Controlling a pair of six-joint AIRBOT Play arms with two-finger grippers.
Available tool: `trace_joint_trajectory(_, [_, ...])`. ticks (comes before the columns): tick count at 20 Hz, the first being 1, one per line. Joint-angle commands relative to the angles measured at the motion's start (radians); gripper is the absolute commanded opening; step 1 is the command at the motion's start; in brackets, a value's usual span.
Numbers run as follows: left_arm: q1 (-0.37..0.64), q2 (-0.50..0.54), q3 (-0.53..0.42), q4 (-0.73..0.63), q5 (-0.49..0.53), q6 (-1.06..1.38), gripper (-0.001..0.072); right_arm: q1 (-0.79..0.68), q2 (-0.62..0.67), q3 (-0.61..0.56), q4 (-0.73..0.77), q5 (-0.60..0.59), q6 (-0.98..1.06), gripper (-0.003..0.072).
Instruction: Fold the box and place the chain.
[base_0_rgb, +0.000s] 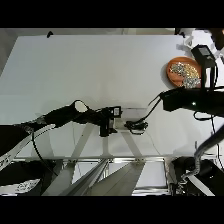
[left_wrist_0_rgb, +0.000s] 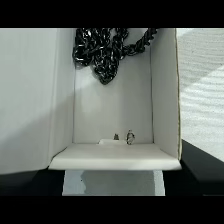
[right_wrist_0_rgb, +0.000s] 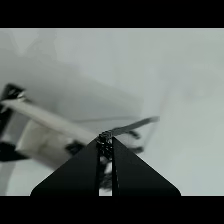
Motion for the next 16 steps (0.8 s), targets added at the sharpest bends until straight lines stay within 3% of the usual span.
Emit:
trace_joint_trajectory(1, [0.0, 0.0, 0.0, 0.0, 0.0, 0.0, 0.0435, 0.029, 0.031, 0.001, 0.152, 0.044, -0.045, 0.0023])
trace_joint_trajectory(9, [0.0, 0.0, 0.0, 0.0, 0.0, 0.0, 0.0435, 0.029, 0.044, 0.001, 0.258, 0.051, -0.085, 0.0023])
trace_joint_trajectory(16, [0.0, 0.0, 0.0, 0.0, 0.0, 0.0, 0.0435, 0.029, 0.039, 0.0, 0.303, -0.052, -0.108, 0.0023])
